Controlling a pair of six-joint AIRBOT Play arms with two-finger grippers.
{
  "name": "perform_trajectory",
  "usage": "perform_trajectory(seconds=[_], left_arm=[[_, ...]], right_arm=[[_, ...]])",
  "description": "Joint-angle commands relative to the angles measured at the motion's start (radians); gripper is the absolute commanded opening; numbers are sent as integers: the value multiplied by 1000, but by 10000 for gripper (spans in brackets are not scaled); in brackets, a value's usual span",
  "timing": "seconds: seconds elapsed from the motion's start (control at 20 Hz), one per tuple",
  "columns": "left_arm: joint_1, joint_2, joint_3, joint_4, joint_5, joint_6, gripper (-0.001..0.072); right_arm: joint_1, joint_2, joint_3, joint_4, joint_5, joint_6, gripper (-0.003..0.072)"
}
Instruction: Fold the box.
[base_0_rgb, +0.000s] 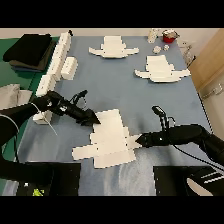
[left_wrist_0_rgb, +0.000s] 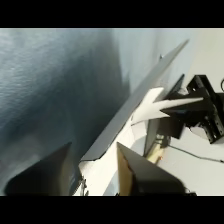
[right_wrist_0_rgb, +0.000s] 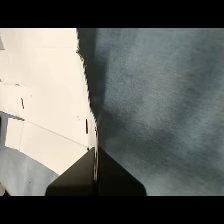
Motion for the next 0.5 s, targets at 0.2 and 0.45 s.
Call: perform_trajectory(seconds=[0.2, 0.45], left_arm=[[-3, -51, 31, -45, -126, 135, 298], [-19, -51, 53, -8, -160, 159, 297]], right_arm=[[2, 1, 0, 0, 3, 4, 1], [2, 0, 0, -1, 3, 3, 1]])
